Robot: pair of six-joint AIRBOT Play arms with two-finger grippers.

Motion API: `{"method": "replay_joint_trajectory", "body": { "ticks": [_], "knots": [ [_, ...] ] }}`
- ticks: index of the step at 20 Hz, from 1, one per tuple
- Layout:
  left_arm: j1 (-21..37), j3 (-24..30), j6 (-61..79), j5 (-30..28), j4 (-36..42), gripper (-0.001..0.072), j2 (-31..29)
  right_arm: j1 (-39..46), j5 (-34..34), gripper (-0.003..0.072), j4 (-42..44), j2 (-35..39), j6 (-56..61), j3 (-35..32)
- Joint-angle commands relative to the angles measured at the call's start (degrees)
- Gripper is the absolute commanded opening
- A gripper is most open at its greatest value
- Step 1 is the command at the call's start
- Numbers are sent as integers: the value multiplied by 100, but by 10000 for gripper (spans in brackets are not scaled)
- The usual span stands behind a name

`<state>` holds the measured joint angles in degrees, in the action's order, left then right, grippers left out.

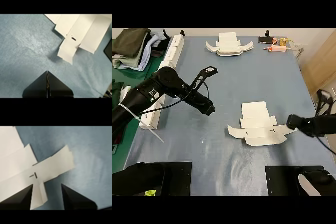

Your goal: Fold the box.

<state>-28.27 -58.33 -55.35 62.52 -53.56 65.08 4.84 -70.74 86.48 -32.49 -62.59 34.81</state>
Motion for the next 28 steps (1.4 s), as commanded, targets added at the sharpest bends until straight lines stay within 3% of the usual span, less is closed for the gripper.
{"method": "replay_joint_trajectory", "body": {
  "ticks": [1, 6, 10, 14, 20, 22, 24, 26, 28],
  "knots": [
    [2, -7, 0, -2, 0, 13, -2, 503, -798, 524, -887, -636, -855, 1082],
    [2, -7, 0, -2, 0, 13, -2, 1589, -949, 524, 444, -2487, -2522, 1880],
    [2, -7, 0, -2, 0, 13, 0, 2286, -1038, 506, 1792, -3659, -3679, 2092],
    [2, -7, 0, -2, 0, 13, -2, 2660, -1427, 507, 2004, -4524, -4308, 2094],
    [2, -7, 0, -2, 0, 13, -2, 2734, -1884, 504, 2216, -4975, -4804, 2094],
    [2, -7, 0, -2, 0, 13, -2, 2732, -2122, 383, 2522, -5014, -4972, 2094],
    [2, -7, 0, -2, 0, 13, 0, 2728, -2170, 384, 2739, -5018, -5021, 2094],
    [2, -7, 0, -2, 0, 13, -2, 2717, -2170, 296, 2885, -5018, -5086, 2094],
    [2, -7, 0, -2, 0, 13, -2, 2688, -2181, 269, 2999, -5016, -5110, 2068]
  ]
}}
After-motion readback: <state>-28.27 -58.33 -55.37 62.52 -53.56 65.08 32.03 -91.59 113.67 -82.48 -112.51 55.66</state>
